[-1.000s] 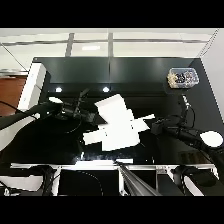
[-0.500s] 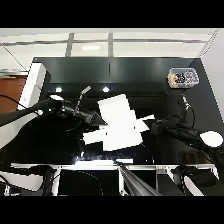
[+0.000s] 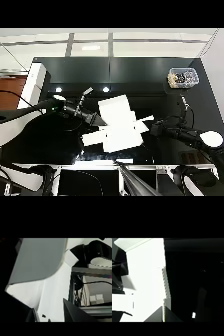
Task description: Fold the box and place the chain.
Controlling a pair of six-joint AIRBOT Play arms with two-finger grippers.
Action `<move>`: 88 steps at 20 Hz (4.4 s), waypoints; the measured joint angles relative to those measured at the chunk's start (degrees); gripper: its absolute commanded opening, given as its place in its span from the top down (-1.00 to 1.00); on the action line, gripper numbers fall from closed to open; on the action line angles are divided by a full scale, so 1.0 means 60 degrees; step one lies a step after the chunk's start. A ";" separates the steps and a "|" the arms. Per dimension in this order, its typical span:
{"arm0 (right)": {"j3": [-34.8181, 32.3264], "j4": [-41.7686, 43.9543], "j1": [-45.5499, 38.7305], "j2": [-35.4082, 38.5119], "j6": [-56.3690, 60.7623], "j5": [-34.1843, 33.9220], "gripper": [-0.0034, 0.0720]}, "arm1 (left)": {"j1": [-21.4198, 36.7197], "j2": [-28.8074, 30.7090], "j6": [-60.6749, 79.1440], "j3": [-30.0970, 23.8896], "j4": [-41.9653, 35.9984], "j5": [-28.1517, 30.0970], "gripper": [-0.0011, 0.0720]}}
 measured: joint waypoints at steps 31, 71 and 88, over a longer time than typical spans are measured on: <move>0.2623 -0.6331 -0.0266 0.0004 -0.0801 0.4014 -0.99 | -0.2670 0.3118 0.4728 -0.0656 0.0703 0.4550 0.91; -0.0058 -0.3934 0.3231 -0.1599 -0.6003 -0.0419 -0.99 | -0.2958 0.3151 0.5756 -0.1279 0.2838 0.6124 0.89; 0.1195 -0.4149 0.2656 -0.1942 -0.5694 -0.0630 -0.99 | -0.2958 0.3151 0.5759 -0.1279 0.2841 0.6127 0.89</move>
